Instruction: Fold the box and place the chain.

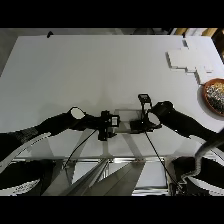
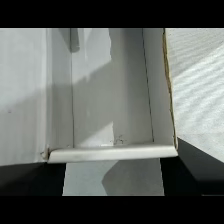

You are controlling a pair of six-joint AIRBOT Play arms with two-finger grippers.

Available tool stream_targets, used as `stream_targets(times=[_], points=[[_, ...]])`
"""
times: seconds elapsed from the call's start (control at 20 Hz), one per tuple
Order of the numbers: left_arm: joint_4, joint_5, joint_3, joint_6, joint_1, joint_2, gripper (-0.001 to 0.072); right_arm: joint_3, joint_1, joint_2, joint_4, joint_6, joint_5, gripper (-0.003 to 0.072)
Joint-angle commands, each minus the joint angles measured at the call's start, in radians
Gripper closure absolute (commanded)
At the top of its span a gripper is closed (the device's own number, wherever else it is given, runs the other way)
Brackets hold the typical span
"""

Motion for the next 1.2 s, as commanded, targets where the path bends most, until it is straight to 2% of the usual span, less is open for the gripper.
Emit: stream_targets(times=[0.0, 0.3, 0.4, 0.55, 0.7, 0.9, 0.95, 1.0, 1.05, 1.1, 1.15], points=[[0.000, -0.001, 0.000, -0.002, 0.000, 0.001, 0.0321, 0.001, -0.001, 0.017, -0.065, 0.027, 0.014, 0.0456], [0.000, -0.001, 0.000, -0.002, 0.000, 0.001, 0.0321, 0.001, -0.001, 0.016, -0.110, 0.089, 0.026, 0.0462], [0.000, -0.001, 0.000, -0.002, 0.000, 0.001, 0.0321, 0.001, 0.000, 0.016, -0.098, 0.089, 0.022, 0.0520], [0.000, -0.001, 0.000, -0.002, 0.000, 0.001, 0.0321, 0.000, 0.035, 0.016, -0.097, 0.096, -0.006, 0.0529], [0.000, 0.000, 0.000, -0.002, 0.000, 0.001, 0.0321, 0.000, 0.055, 0.016, -0.108, 0.117, -0.014, 0.0667], [0.000, -0.001, 0.000, -0.002, 0.000, 0.001, 0.0321, 0.000, 0.055, 0.016, -0.114, 0.116, 0.016, 0.0665], [0.000, 0.000, 0.000, -0.002, 0.000, 0.001, 0.0321, 0.001, 0.055, 0.018, -0.114, 0.111, 0.016, 0.0589], [0.000, -0.001, 0.000, -0.002, 0.000, 0.001, 0.0321, 0.001, 0.055, 0.026, -0.113, 0.085, 0.023, 0.0427], [0.000, -0.001, 0.000, -0.002, 0.000, 0.001, 0.0321, 0.001, 0.055, 0.049, -0.113, 0.037, 0.032, 0.0324], [0.000, 0.000, 0.000, -0.002, 0.000, 0.001, 0.0321, 0.002, 0.055, 0.079, -0.114, -0.024, 0.043, 0.0309], [0.000, -0.001, 0.000, -0.002, 0.000, 0.001, 0.0321, 0.005, 0.052, 0.114, -0.119, -0.084, 0.058, 0.0252]])
